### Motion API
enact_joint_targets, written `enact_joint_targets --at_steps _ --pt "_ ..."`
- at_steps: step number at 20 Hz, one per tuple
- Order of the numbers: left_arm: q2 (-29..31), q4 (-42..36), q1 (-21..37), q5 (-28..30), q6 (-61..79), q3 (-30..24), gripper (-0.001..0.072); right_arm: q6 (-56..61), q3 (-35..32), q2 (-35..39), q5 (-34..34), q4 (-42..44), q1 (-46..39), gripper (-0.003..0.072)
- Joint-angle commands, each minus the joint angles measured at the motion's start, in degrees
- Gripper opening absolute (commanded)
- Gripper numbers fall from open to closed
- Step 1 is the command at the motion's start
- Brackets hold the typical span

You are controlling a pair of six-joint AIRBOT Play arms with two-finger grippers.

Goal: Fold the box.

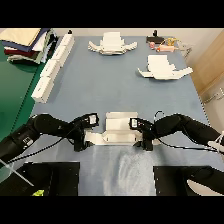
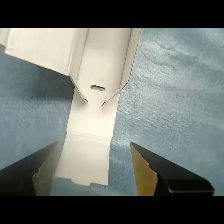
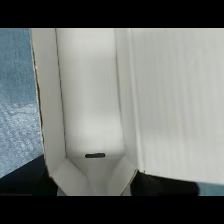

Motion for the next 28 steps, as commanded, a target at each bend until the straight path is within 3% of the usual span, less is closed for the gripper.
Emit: enact_joint_targets --at_steps 1,5,9,13,14,20,28 --pt "-4.13 -7.30 -0.02 3.58 14.23 -1.38 0.0683 0.04 0.07 0.02 0.00 0.02 0.02 0.0497" --pt "-8.90 -14.99 -0.04 10.38 19.58 -1.44 0.0682 0.04 0.07 0.02 0.00 0.02 0.02 0.0497" --pt "-11.67 -15.74 -3.72 10.75 21.81 -0.98 0.0653 0.04 0.04 0.02 0.00 0.02 0.02 0.0496" --pt "-13.81 -15.93 -6.75 13.73 22.01 -0.92 0.0155 0.04 0.04 0.02 0.00 0.02 0.02 0.0497" --pt "-13.79 -16.06 -7.39 13.94 22.01 -0.81 0.0105 0.04 0.07 0.02 0.00 0.02 0.02 0.0497" --pt "-15.41 -19.02 -10.40 17.57 22.05 -0.59 0.0105 0.04 0.04 0.02 0.00 0.02 0.02 0.0497" --pt "-16.61 -21.57 -10.45 16.59 21.75 0.07 0.0117 0.04 0.07 0.02 0.00 0.02 0.02 0.0497"
